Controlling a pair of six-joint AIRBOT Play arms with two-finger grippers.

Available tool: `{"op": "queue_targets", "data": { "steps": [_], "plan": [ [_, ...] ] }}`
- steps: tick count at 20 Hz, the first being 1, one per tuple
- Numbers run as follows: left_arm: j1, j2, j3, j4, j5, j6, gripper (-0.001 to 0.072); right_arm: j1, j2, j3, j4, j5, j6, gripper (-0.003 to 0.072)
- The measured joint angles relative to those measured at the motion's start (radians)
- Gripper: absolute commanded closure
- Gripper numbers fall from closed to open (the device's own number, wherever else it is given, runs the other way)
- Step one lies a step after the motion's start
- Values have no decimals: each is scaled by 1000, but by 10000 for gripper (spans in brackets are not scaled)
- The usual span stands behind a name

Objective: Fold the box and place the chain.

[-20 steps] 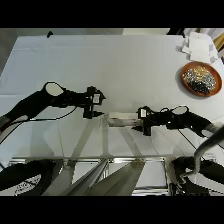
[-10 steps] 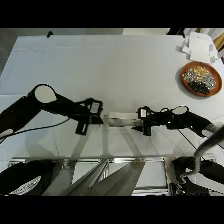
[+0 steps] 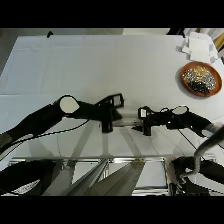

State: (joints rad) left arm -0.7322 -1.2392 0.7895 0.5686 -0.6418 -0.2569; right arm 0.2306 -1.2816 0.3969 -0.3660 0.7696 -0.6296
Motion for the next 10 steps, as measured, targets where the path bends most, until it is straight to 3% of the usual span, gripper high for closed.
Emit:
{"op": "queue_targets", "data": {
  "steps": [4, 10],
  "plan": [
    [-11, -71, 0, -30, 224, -168, 707, 0, 0, 0, 1, 2, 0, 273],
    [-14, -136, 0, -37, 320, -294, 708, 0, 0, 0, 1, 0, 1, 273]
  ]
}}
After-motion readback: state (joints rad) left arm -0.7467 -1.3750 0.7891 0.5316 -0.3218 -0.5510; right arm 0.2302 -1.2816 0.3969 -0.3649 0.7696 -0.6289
